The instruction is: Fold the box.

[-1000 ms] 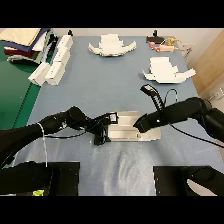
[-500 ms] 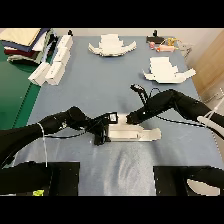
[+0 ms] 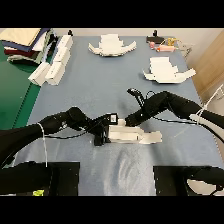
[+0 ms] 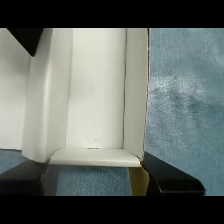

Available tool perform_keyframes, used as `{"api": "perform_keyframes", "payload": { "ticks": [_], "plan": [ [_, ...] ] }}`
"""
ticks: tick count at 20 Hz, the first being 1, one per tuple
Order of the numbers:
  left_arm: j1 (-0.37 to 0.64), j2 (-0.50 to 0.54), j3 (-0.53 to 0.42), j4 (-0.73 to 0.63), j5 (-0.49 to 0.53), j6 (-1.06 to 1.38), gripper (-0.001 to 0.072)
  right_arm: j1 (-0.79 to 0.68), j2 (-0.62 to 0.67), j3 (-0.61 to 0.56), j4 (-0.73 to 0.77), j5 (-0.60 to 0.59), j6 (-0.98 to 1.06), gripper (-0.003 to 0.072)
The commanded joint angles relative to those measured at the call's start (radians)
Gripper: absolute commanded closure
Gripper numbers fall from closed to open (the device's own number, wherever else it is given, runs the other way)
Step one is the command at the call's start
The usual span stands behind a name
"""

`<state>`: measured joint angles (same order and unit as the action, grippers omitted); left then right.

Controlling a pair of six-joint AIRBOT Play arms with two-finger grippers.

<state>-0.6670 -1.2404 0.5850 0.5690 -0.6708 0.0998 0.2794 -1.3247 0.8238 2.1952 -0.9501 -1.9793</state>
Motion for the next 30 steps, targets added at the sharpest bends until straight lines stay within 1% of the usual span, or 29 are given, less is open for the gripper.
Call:
{"api": "perform_keyframes", "payload": {
  "ticks": [1,7,10,14,17,18,19,20,21,22,25,27,30],
  "plan": [
    [0.0,0.0,0.0,-0.001,0.006,-0.003,0.0187,0.001,0.021,0.002,0.0,0.003,-0.004,0.0681],
    [0.0,0.0,0.0,-0.001,0.007,-0.003,0.0187,0.001,0.121,0.04,-0.007,0.01,-0.012,0.0681],
    [0.0,0.0,0.0,-0.001,0.007,-0.003,0.0187,0.001,0.193,0.051,-0.056,-0.016,-0.023,0.0681],
    [0.0,0.0,0.0,-0.001,0.006,-0.003,0.0187,0.001,0.327,0.036,-0.151,-0.164,-0.15,0.0682],
    [0.0,0.0,0.0,-0.001,0.007,-0.003,0.0187,0.001,0.466,-0.054,-0.169,-0.254,-0.299,0.068],
    [0.0,0.0,0.0,-0.001,0.007,-0.003,0.0187,0.002,0.506,-0.09,-0.192,-0.269,-0.33,0.0542],
    [0.0,0.0,0.0,-0.001,0.007,-0.003,0.0187,0.002,0.537,-0.125,-0.238,-0.268,-0.348,0.0339],
    [0.0,0.0,0.0,-0.001,0.007,-0.003,0.0187,0.002,0.559,-0.158,-0.299,-0.261,-0.38,0.0227],
    [0.0,0.0,0.0,-0.001,0.007,-0.003,0.0187,0.002,0.564,-0.184,-0.346,-0.249,-0.414,0.0165],
    [0.0,0.0,0.0,-0.001,0.006,-0.003,0.0187,0.002,0.561,-0.204,-0.369,-0.227,-0.431,0.016],
    [0.0,0.0,0.0,-0.001,0.007,-0.003,0.0187,0.002,0.513,-0.244,-0.372,-0.105,-0.495,0.0161],
    [0.0,0.0,0.0,-0.001,0.007,-0.003,0.0187,0.002,0.459,-0.246,-0.377,-0.063,-0.571,0.016],
    [0.0,0.0,0.0,-0.001,0.007,-0.003,0.0187,0.003,0.412,-0.246,-0.354,-0.027,-0.589,0.016]
  ]
}}
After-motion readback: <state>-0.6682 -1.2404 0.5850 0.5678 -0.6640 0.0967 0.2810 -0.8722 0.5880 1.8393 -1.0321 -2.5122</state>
